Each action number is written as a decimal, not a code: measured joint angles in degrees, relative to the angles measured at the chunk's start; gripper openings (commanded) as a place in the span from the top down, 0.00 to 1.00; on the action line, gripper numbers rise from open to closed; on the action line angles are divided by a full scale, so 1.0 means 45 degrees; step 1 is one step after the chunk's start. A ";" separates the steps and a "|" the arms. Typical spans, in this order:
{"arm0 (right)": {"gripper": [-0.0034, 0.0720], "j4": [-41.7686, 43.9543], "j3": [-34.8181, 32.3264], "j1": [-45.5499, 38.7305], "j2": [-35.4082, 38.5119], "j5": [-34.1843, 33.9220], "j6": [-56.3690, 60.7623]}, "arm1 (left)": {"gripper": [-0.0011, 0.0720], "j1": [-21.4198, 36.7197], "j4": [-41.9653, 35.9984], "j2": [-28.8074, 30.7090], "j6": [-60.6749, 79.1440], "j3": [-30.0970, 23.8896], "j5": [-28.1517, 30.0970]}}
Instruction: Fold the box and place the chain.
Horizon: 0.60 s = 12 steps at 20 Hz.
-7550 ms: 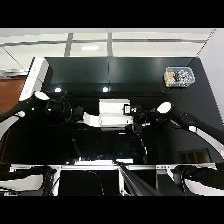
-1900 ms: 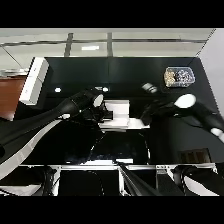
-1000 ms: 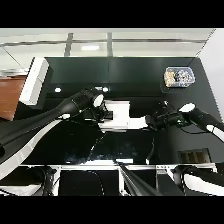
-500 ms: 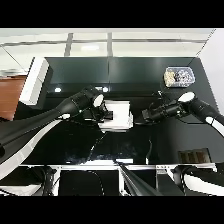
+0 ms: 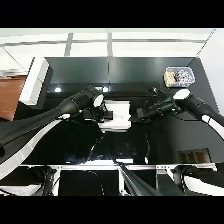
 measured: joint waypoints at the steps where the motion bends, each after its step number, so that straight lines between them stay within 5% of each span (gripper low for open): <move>1: 0.41 -0.0092 0.0092 0.0223 0.0000 -0.0223 0.0316 | 0.94 0.0000 0.0005 0.0000 0.0000 0.0000 0.0000; 12: 0.41 -0.2424 0.0520 0.2283 0.0000 -0.2132 0.3419 | 0.94 0.0000 0.0000 0.0000 0.0010 0.0000 0.0000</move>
